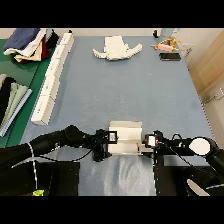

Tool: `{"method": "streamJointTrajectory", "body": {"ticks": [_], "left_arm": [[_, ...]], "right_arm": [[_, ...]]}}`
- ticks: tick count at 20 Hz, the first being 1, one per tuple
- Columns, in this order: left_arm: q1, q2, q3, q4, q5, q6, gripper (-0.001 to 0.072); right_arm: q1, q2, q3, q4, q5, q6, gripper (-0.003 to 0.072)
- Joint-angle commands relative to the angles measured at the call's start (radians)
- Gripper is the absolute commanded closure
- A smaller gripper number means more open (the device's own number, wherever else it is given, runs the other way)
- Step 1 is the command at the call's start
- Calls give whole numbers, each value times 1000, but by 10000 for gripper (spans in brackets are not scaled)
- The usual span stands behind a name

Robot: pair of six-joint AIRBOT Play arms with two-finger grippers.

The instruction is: Fold the box.

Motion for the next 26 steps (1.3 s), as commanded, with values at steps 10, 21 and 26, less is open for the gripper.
{"method": "streamJointTrajectory", "body": {"ticks": [10, 21, 26], "left_arm": [[0, 0, 1, 1, -3, 2, 212], [0, 0, 1, 1, -3, 2, 212], [0, 0, 1, 1, -3, 2, 213]], "right_arm": [[1, 0, 1, -64, 11, 0, 300], [64, -15, 1, -17, -91, -39, 533], [64, -15, 1, 32, -90, -47, 533]]}}
